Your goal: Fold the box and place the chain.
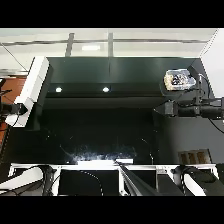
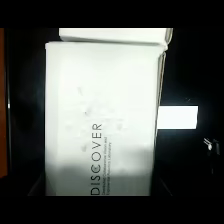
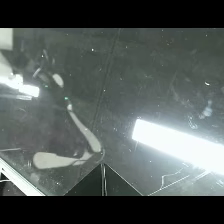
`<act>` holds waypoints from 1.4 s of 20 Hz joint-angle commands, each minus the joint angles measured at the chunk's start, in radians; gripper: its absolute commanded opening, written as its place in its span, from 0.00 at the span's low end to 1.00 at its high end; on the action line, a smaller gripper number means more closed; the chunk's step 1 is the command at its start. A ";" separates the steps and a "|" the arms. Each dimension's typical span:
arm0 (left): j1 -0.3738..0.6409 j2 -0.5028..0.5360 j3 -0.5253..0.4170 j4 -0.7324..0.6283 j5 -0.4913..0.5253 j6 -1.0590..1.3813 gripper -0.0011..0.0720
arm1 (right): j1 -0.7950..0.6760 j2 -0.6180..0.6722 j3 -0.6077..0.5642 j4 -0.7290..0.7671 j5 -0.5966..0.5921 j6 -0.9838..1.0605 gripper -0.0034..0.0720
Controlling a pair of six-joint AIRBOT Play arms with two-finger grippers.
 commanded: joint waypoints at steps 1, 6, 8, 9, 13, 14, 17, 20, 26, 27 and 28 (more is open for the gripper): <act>-0.027 -0.063 0.038 -0.016 0.033 0.016 0.57 | 0.000 0.000 0.000 0.000 0.002 0.029 0.07; -0.027 -0.061 0.072 -0.008 0.006 -0.060 0.99 | 0.001 0.000 0.000 0.001 0.005 0.063 0.07; -0.027 -0.041 0.128 -0.009 -0.092 -0.163 0.99 | 0.001 0.001 0.000 0.000 0.014 0.063 0.07; -0.027 -0.021 0.163 0.006 -0.145 -0.207 0.99 | 0.001 0.001 0.001 0.001 0.025 0.063 0.07; -0.030 0.103 0.279 -0.037 -0.262 -0.451 0.98 | 0.001 0.015 0.009 0.002 0.041 0.063 0.07; -0.039 0.140 0.290 -0.062 -0.290 -0.529 0.82 | 0.007 0.024 0.018 0.004 0.039 0.063 0.07; -0.137 0.243 0.289 -0.078 -0.372 -0.564 0.05 | 0.085 0.064 0.040 -0.029 -0.014 0.070 0.07; -0.311 0.345 0.257 -0.076 -0.326 -0.565 0.05 | 0.216 0.128 0.039 -0.301 -0.135 0.259 0.06; -0.715 0.623 -0.066 -0.076 0.010 -0.588 0.05 | 0.542 0.208 0.004 -1.080 -0.245 0.806 0.06; -0.765 0.665 -0.142 -0.071 0.066 -0.589 0.05 | 0.578 0.208 -0.042 -1.143 -0.306 0.871 0.06; -0.805 0.703 -0.222 -0.050 0.117 -0.589 0.05 | 0.593 0.208 -0.090 -1.177 -0.371 0.938 0.06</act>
